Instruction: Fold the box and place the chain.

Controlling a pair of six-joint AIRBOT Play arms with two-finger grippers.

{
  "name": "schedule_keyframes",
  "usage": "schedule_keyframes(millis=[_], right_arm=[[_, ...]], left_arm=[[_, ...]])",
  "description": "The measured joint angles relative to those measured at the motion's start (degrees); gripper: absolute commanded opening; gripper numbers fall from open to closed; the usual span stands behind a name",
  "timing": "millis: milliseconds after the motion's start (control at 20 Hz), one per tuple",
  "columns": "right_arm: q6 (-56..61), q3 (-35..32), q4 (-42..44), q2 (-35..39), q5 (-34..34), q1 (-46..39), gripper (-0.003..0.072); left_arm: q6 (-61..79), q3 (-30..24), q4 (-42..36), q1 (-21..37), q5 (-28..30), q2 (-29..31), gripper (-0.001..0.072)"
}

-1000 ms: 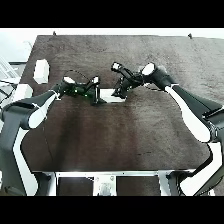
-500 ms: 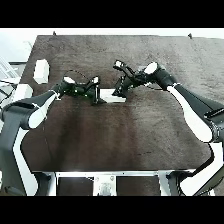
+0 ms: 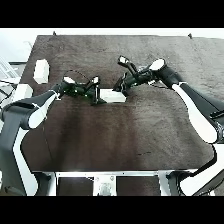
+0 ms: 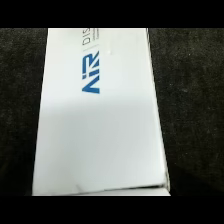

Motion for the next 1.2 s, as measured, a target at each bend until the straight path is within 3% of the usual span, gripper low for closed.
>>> schedule_keyframes(millis=[550, 1200], right_arm=[[0.02, -3.85, 9.6, -6.71, 0.81, -2.32, 0.0011], [1.84, -5.53, 8.37, -5.86, 2.38, -1.73, 0.001]], left_arm=[[-0.02, 0.0, 0.0, 0.0, 0.02, 0.0, 0.0472], [-0.02, -0.02, 0.02, -0.04, -0.09, 0.0, 0.0472]])
